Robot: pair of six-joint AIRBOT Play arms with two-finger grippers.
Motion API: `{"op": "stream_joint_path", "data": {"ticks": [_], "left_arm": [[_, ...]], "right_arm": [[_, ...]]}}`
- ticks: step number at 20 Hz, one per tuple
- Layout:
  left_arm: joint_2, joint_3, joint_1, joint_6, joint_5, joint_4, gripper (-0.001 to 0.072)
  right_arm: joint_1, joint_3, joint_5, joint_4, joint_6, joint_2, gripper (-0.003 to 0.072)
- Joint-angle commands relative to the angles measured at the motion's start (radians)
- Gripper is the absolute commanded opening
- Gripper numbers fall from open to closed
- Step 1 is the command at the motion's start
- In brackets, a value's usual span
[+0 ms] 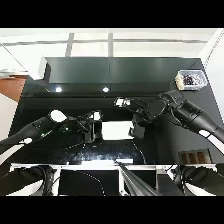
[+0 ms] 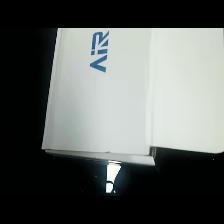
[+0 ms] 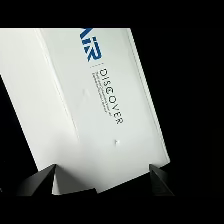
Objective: Fold the box and place the chain.
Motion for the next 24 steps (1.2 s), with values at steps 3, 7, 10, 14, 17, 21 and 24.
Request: {"op": "stream_joint_path", "data": {"ticks": [3, 7, 10, 14, 17, 21, 24], "left_arm": [[0.0, 0.001, -0.001, 0.0, 0.0, 0.0, 0.028], [0.0, 0.001, -0.001, 0.0, 0.0, 0.0, 0.028], [-0.001, 0.001, -0.001, 0.0, 0.0, 0.0, 0.028], [0.0, 0.001, -0.001, 0.0, 0.0, 0.0, 0.028], [0.0, 0.001, -0.001, 0.0, 0.0, 0.0, 0.028], [-0.001, 0.001, -0.001, 0.0, 0.0, 0.0, 0.028], [-0.001, 0.001, -0.001, 0.0, 0.0, 0.0, 0.028]], "right_arm": [[0.011, -0.001, 0.041, -0.004, 0.017, -0.012, 0.0697], [0.011, 0.019, 0.064, -0.003, 0.016, -0.009, 0.0697], [0.011, 0.093, -0.046, -0.006, 0.016, 0.008, 0.0697], [0.011, 0.098, -0.142, 0.005, 0.016, 0.042, 0.0697], [0.011, 0.061, -0.121, 0.007, 0.015, 0.042, 0.0697], [0.011, 0.059, -0.08, 0.006, -0.006, 0.042, 0.0697], [0.011, 0.059, -0.074, 0.006, 0.008, 0.035, 0.0696]]}}
